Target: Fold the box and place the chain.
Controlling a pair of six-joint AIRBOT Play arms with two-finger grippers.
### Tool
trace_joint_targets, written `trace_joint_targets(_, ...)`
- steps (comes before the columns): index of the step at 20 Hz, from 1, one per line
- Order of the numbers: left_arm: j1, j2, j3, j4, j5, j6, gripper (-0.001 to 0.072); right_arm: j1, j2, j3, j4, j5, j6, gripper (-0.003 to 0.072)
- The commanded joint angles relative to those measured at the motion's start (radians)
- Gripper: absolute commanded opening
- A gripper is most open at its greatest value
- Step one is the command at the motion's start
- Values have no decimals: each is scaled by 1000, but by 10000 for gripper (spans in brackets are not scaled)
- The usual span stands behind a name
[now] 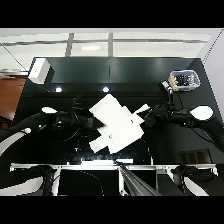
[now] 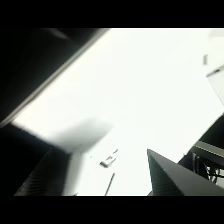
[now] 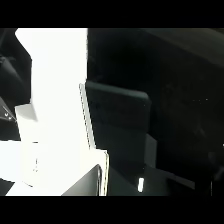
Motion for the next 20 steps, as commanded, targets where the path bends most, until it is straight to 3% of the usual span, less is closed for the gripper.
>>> trace_joint_targets(1, -19, -70, 9, -102, -99, 202, 685, 1, 1, -1, 1, 10, 0, 37)
trace_joint_targets(7, -27, -94, 10, -72, -124, 240, 655, 1, 1, -1, 1, 10, 2, 37)
trace_joint_targets(9, -27, -94, 10, -73, -112, 244, 506, 1, 1, -1, 1, 10, 2, 37)
trace_joint_targets(12, -27, -94, 10, -73, -99, 244, 148, 1, 1, -1, 1, 10, 2, 38)
trace_joint_targets(13, -27, -94, 10, -72, -101, 244, 81, 1, 1, -1, 0, 10, 2, 37)
trace_joint_targets(15, -25, -94, 10, -72, -101, 244, 61, 1, 1, -1, 0, 10, 1, 39)
trace_joint_targets(16, -23, -94, 11, -72, -101, 244, 30, 0, 1, 0, -3, 10, 2, 157)
trace_joint_targets(17, -19, -94, 14, -72, -106, 244, 29, -11, 1, 0, -5, 13, 8, 490)
trace_joint_targets(18, -13, -93, 19, -72, -117, 244, 29, -32, 5, 10, -39, 26, 39, 700)
trace_joint_targets(20, -4, -93, 43, -65, -143, 244, 28, -109, 18, 72, -214, 93, 104, 703)
